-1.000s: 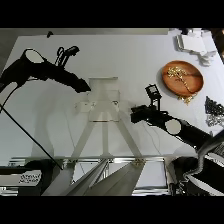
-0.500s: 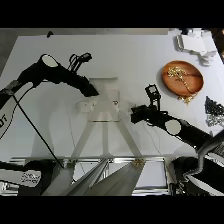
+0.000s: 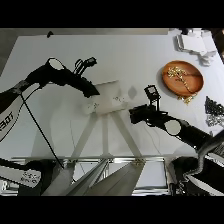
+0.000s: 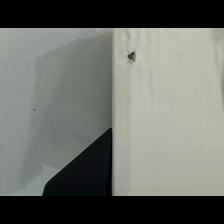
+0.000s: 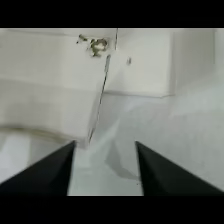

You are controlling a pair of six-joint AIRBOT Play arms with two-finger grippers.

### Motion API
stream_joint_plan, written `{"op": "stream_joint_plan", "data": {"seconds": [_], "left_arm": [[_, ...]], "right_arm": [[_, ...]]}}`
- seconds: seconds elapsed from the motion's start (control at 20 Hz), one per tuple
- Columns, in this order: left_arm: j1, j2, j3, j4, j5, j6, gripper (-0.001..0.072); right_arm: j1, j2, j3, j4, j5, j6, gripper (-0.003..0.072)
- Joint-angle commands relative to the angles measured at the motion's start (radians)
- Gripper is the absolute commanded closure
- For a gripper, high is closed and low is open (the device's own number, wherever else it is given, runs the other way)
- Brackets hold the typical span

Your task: Fold the box and place the chain.

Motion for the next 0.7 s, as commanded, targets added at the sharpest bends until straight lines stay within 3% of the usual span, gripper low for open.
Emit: {"op": "stream_joint_plan", "data": {"seconds": [0.0, 0.15, 0.4, 0.55, 0.65], "left_arm": [[0.000, 0.020, 0.001, -0.001, 0.004, 0.045, 0.0702], [-0.002, 0.103, 0.001, -0.002, 0.021, -0.003, 0.0702], [-0.002, 0.293, -0.001, -0.011, -0.100, 0.083, 0.0705], [-0.001, 0.359, -0.101, -0.176, -0.071, 0.183, 0.0704], [-0.007, 0.346, -0.187, -0.259, -0.070, 0.308, 0.0701]], "right_arm": [[0.000, 0.020, 0.001, 0.000, -0.050, 0.000, 0.0129], [0.000, 0.066, 0.007, 0.000, -0.116, 0.000, 0.0130], [-0.030, 0.142, 0.007, 0.014, -0.243, 0.004, 0.0132], [-0.135, 0.169, 0.007, 0.035, -0.229, 0.004, 0.0134], [-0.217, 0.171, 0.007, 0.035, -0.217, 0.004, 0.0136]]}}
